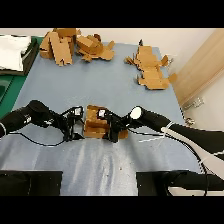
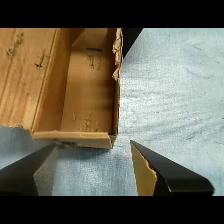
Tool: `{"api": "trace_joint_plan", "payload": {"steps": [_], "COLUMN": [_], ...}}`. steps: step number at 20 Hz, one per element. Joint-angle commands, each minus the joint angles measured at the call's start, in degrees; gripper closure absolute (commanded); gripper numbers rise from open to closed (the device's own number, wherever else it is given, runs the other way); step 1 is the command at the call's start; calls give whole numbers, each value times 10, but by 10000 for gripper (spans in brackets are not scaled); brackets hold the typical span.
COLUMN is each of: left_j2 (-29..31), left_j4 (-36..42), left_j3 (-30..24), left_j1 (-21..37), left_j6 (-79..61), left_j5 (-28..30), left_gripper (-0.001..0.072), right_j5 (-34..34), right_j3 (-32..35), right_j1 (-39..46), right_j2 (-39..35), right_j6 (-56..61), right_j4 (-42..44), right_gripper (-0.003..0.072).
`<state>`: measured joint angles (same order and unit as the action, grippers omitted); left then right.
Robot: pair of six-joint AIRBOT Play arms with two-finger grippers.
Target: Fold the box.
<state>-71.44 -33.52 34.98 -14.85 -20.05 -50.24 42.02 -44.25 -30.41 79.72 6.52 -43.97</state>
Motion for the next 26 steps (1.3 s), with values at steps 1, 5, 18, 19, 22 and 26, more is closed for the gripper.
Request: {"api": "trace_joint_plan", "payload": {"steps": [1, 5, 18, 19, 22, 26], "left_j2": [20, 45, 57, 57, 57, 56], "left_j4": [-8, -3, -32, -44, -50, -33], "left_j3": [0, 0, 0, 0, 0, 0], "left_j1": [-1, -1, 14, 16, 17, 16], "left_j6": [21, 21, 89, 96, 96, 89], "left_j5": [-36, -70, -22, -26, -16, 7], "left_gripper": [20, 20, 20, 20, 20, 18], "right_j5": [-1, -4, -5, -5, -5, -5], "right_j3": [-1, -1, -1, -1, -1, -1], "right_j1": [0, 0, 0, 0, 0, 0], "right_j2": [0, 0, 0, 0, 0, 0], "right_j6": [-1, -1, -1, -1, -1, -1], "right_j4": [0, 0, 0, 0, 0, 0], "right_gripper": [179, 179, 179, 179, 179, 179]}}
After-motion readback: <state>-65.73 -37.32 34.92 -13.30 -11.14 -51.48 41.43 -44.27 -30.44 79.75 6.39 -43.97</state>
